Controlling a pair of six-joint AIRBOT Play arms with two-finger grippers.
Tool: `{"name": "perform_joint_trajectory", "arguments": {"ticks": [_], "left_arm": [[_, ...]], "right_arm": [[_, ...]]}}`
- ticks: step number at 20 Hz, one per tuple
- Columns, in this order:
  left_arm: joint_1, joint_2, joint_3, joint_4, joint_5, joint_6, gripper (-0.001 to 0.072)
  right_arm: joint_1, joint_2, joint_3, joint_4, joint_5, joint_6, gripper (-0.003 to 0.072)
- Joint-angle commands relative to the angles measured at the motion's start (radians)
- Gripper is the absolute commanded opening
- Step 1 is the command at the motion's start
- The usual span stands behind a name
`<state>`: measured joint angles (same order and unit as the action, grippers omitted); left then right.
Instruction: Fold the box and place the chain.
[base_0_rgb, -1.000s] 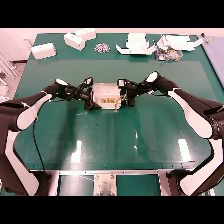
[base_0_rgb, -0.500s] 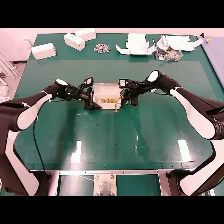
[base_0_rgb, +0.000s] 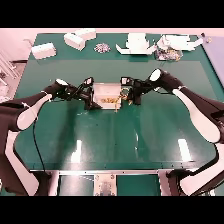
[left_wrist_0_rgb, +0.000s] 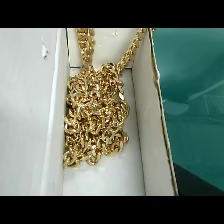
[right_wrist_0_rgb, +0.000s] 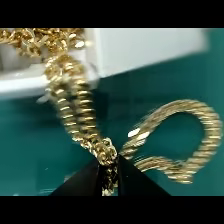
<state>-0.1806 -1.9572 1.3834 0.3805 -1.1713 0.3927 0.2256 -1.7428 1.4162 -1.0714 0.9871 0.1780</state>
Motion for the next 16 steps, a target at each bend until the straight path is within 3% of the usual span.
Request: {"name": "perform_joint_trajectory", "arguments": {"ticks": [1,9,16], "left_arm": [[0.001,0.001,0.0,0.0,0.001,0.0,0.063],[0.001,0.001,0.0,0.0,0.0,0.0,0.063],[0.001,0.001,0.0,0.0,0.001,0.0,0.063]], "right_arm": [[0.003,0.093,0.002,0.113,0.02,0.051,0.0001],[0.026,0.253,0.002,0.189,0.035,0.122,0.0],[0.037,0.28,-0.011,0.164,0.08,0.155,0.0]]}}
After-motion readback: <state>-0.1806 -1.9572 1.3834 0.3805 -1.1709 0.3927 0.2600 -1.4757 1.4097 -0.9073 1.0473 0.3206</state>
